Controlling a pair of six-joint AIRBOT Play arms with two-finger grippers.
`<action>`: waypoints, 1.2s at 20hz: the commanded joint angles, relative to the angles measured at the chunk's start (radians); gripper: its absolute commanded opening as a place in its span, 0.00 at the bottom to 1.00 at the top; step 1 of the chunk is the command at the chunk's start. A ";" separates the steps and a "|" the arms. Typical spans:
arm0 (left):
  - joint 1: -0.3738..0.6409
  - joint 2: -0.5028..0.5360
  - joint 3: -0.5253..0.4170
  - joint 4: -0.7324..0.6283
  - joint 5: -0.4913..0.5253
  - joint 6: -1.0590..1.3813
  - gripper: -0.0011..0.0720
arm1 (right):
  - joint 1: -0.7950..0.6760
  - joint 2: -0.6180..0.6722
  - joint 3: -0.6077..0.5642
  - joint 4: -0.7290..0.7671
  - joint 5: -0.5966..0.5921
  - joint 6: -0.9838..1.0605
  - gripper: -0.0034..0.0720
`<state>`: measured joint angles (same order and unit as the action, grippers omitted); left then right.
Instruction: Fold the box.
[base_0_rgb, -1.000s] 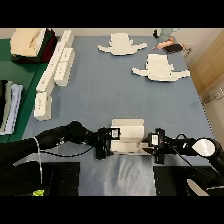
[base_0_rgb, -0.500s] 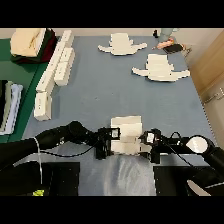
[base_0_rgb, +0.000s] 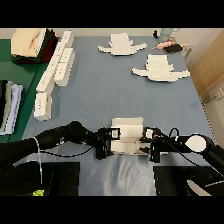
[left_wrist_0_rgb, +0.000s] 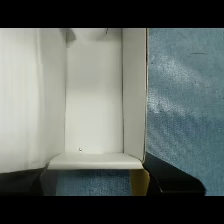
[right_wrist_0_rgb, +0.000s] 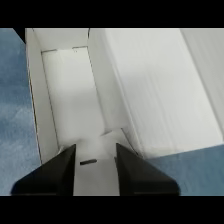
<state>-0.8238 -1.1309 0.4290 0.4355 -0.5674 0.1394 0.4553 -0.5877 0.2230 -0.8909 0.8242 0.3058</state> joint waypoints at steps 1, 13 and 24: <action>0.001 0.000 0.000 -0.001 0.000 -0.002 0.73 | 0.000 0.045 0.055 -0.188 0.094 0.344 0.22; 0.001 0.000 0.000 -0.001 0.000 -0.002 0.73 | -0.148 0.048 0.160 -0.836 0.391 2.003 0.05; 0.001 0.000 0.000 -0.001 0.000 -0.002 0.73 | -0.222 -0.107 0.077 -0.377 0.299 1.717 0.04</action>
<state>-0.8238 -1.1313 0.4290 0.4339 -0.5678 0.1379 0.2352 -0.6727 0.3187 -1.4406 1.1606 2.0975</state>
